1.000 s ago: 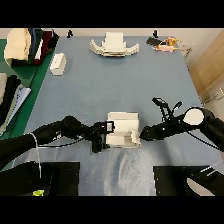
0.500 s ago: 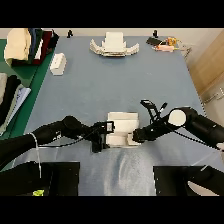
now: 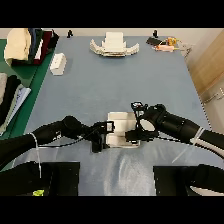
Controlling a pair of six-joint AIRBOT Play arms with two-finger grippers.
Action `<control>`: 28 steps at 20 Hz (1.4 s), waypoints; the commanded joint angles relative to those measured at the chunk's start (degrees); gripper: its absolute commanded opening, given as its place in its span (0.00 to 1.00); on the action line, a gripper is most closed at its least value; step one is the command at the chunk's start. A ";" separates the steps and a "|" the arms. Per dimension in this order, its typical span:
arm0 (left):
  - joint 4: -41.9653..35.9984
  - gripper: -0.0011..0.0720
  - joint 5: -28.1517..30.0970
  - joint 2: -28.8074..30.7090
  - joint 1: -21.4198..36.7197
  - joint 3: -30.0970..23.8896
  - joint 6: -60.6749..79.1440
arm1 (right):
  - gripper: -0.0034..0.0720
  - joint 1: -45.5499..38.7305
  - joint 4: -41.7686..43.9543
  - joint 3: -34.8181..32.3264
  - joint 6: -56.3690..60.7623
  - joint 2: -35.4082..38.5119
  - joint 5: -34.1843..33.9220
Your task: Fold the box.
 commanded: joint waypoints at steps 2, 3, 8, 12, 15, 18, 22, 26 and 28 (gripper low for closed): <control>0.04 0.49 0.00 -0.02 -0.02 0.07 0.00 | 0.49 1.66 -3.67 1.25 7.93 -3.50 1.99; 0.04 0.49 0.00 -0.02 -0.02 0.07 0.00 | 0.49 1.73 -3.67 1.25 8.72 -3.56 1.81; 0.04 0.49 0.00 -0.02 -0.02 0.07 0.00 | 0.05 2.49 -2.25 1.25 9.49 -4.52 1.11; 0.04 0.49 0.00 -0.02 -0.02 0.07 0.00 | 0.05 3.78 -2.01 1.25 9.53 -4.94 -0.79; 0.04 0.49 0.00 -0.02 -0.02 0.07 0.00 | 0.57 3.76 -1.22 1.25 9.51 -4.74 -0.74; 0.04 0.49 0.00 -0.02 -0.02 0.07 0.00 | 0.64 3.76 -0.26 1.25 8.87 -3.65 -0.72; 0.02 0.49 0.00 -0.02 -0.02 0.07 0.00 | 0.64 3.58 -0.55 1.25 8.85 0.59 0.11; 0.02 0.49 0.00 -0.02 -0.02 0.07 0.00 | 0.64 2.49 -2.43 1.25 7.45 6.78 2.16; 0.04 0.49 0.00 -0.02 -0.02 0.07 0.00 | 0.64 1.05 -2.40 1.25 4.57 10.32 2.14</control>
